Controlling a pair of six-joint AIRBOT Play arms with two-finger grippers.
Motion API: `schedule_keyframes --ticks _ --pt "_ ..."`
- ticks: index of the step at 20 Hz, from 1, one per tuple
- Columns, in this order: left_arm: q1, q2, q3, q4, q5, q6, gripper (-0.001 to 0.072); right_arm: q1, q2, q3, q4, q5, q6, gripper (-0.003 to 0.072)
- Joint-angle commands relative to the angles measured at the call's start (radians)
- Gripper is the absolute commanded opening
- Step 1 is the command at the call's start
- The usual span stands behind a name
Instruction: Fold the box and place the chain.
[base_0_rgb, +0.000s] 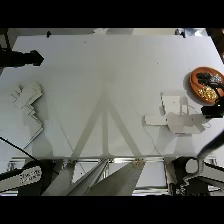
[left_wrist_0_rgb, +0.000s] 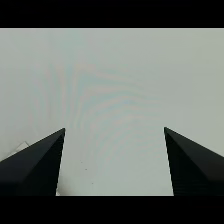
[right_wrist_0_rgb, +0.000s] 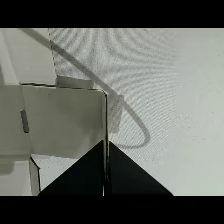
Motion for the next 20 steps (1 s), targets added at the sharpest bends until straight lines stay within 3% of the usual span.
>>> schedule_keyframes --ticks 1,3,11,16,20 --pt "0.001 0.001 0.001 0.0 0.0 0.001 0.0697 0.0 0.007 0.027 0.023 0.066 -0.026 0.0011" --pt "0.001 0.001 0.001 0.0 0.0 0.0 0.0697 0.0 0.047 0.042 0.129 0.092 -0.077 0.0011" --pt "0.001 0.001 0.001 0.0 0.0 0.0 0.0697 0.004 0.237 0.048 0.907 0.105 -0.247 0.001" --pt "0.001 0.001 0.001 0.0 0.0 0.0 0.0697 0.191 0.239 0.017 0.948 0.091 -0.308 0.0009" --pt "0.001 0.001 0.001 0.0 0.0 0.001 0.0697 0.475 0.239 -0.086 1.002 -0.195 -0.319 0.0007"
